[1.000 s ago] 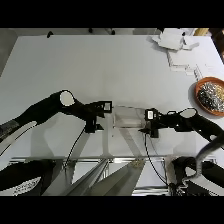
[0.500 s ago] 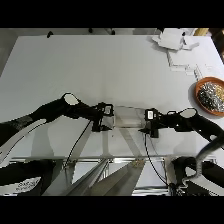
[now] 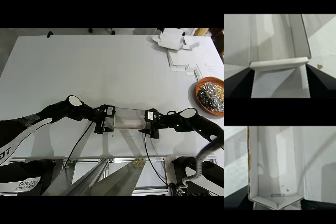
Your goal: Fold the box and place the chain.
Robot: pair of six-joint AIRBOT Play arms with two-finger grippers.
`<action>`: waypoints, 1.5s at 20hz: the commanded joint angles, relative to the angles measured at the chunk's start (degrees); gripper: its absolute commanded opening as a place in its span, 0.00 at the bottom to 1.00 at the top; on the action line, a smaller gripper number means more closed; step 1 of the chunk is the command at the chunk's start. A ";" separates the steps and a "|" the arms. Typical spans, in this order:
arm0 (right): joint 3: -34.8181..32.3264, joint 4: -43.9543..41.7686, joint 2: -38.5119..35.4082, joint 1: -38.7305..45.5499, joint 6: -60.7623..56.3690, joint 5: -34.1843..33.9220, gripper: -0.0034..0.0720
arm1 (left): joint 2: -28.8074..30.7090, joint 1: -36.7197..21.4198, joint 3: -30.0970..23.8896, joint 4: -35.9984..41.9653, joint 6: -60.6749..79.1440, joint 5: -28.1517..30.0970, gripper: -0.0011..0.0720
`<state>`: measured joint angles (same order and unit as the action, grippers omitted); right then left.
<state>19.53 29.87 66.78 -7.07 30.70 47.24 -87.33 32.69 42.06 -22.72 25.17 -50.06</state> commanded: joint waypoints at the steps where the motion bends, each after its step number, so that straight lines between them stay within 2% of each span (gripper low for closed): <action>1: -0.02 -0.15 0.00 0.00 -0.20 -0.09 0.58 | -0.59 0.39 -0.02 1.90 1.38 0.55 0.98; 12: -0.02 -0.15 0.00 0.00 -0.20 -0.07 0.58 | -1.36 1.64 0.00 2.97 1.79 1.60 0.97; 14: -0.02 -0.15 0.00 0.00 -0.20 -0.07 0.58 | -1.33 2.29 0.00 2.97 1.36 2.78 0.94; 15: -0.02 -0.15 0.00 0.00 -0.20 -0.09 0.58 | -1.33 2.51 0.00 2.93 1.36 3.15 0.88; 18: -0.02 -0.15 0.00 0.00 -0.20 -0.09 0.58 | -1.33 2.78 0.02 2.93 1.36 3.41 0.88; 19: -0.02 -0.15 0.00 0.00 -0.20 -0.07 0.58 | -1.33 2.78 0.02 2.95 1.36 3.41 0.85; 22: -0.02 -0.15 0.00 0.00 -0.20 -0.09 0.58 | -1.33 2.78 0.02 2.78 1.40 3.30 0.40; 23: -0.02 -0.15 0.00 0.00 -0.20 -0.09 0.58 | -1.31 2.78 0.02 2.78 1.40 3.32 0.36; 30: -0.02 -0.15 0.00 0.00 -0.20 -0.09 0.58 | -1.29 2.78 0.00 2.75 1.40 3.08 0.36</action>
<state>19.53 29.74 66.78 -7.07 30.50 47.20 -88.64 35.42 42.09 -19.90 26.50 -46.85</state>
